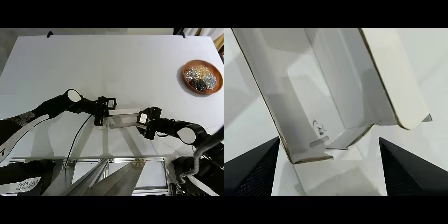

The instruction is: Fold the box and place the chain.

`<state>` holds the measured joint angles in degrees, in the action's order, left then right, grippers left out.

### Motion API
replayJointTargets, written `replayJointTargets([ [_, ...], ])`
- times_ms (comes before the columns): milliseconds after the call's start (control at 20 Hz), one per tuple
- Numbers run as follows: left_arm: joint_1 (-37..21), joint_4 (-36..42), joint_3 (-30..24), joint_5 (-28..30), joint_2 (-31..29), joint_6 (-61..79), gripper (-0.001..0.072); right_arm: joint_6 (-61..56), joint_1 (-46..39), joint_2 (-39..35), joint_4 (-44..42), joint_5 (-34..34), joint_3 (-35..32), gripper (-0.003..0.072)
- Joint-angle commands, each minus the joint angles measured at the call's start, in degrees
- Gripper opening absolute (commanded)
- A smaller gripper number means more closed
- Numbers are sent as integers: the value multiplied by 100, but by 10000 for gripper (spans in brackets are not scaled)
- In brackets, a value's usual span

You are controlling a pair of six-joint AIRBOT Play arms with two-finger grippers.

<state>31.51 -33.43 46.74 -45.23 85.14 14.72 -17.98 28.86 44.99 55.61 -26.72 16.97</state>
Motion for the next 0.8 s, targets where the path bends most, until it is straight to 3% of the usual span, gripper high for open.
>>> replayJointTargets([
  [0,2,-2,4,0,-4,2,11,1285,-247,286,-1134,-170,4,682],
  [750,2,-2,4,0,-4,4,11,4004,-1379,728,-2957,-791,4,690],
])
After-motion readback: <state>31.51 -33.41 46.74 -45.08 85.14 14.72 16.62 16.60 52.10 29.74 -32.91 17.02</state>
